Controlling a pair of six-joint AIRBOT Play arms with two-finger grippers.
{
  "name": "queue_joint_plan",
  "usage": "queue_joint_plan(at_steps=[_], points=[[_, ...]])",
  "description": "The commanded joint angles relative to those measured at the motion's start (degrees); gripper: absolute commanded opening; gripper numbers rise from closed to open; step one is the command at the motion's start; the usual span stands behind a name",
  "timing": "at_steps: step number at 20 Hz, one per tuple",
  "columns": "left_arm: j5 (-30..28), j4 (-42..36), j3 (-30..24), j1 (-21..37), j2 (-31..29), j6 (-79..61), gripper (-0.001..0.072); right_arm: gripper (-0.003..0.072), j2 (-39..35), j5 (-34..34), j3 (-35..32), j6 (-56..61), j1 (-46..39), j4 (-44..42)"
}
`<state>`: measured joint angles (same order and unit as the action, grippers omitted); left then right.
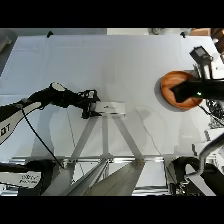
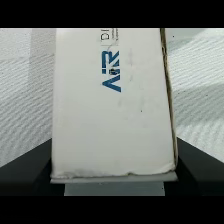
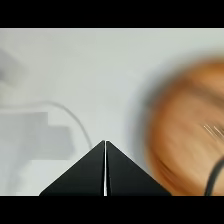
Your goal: Fold the box and place the chain.
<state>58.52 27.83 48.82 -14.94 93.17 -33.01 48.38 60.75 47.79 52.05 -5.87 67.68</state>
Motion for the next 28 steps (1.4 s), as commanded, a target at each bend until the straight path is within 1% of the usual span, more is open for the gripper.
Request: queue_joint_plan(at_steps=[1, 4, 7, 8, 9, 12, 15, 17, 20, 24, 26, 27, 28], points=[[0.24, -0.59, 0.00, -0.24, -0.02, 0.00, 0.0275, 0.0010, -1.22, 3.08, 0.04, 8.39, -5.57, 16.26], [2.62, -0.57, 0.00, -0.17, -0.02, 0.00, 0.0275, 0.0010, -1.22, 2.99, 0.04, 9.97, -7.80, 15.67], [2.54, -0.57, 0.00, -0.17, -0.02, 0.00, 0.0265, 0.0010, -1.22, 2.75, 0.04, 10.71, -7.78, 15.32], [2.54, -0.61, 0.00, -0.17, -0.04, 0.02, 0.0151, 0.0010, -1.22, 2.62, 0.04, 10.71, -7.78, 14.51], [2.60, -0.50, 0.00, -0.17, -0.26, 0.04, 0.0009, 0.0010, -1.22, 2.56, 0.04, 10.71, -7.78, 13.86], [2.54, 0.33, 0.00, -0.02, -3.19, 7.96, 0.0004, 0.0010, -1.22, 1.79, 0.04, 10.69, -7.78, 11.80], [2.56, 5.51, 0.02, -0.02, -10.62, 18.93, 0.0004, 0.0010, -1.22, 0.94, 0.04, 10.69, -7.78, 10.93], [2.56, 12.50, 0.02, -0.02, -17.25, 28.98, 0.0007, 0.0010, -1.22, 0.52, 0.04, 10.69, -7.78, 10.73], [2.64, 27.63, 0.02, -0.02, -27.85, 44.04, 0.0005, 0.0010, -1.22, -0.42, 0.04, 10.69, -7.78, 10.34], [2.73, 54.10, 0.02, 0.00, -41.16, 63.14, 0.0005, 0.0010, -1.22, -1.60, 0.04, 10.71, -7.78, 8.33], [2.69, 66.38, 0.02, 0.07, -46.14, 70.95, 0.0005, 0.0010, -1.22, -2.91, 0.04, 10.71, -7.78, 5.18], [2.47, 71.10, 0.02, 0.50, -48.11, 73.96, 0.0005, 0.0010, -1.22, -3.63, 0.04, 10.71, -7.76, 3.65], [1.97, 73.26, 0.02, 1.53, -49.83, 76.50, 0.0005, 0.0010, -1.22, -4.04, 0.04, 10.69, -7.78, 2.56]])
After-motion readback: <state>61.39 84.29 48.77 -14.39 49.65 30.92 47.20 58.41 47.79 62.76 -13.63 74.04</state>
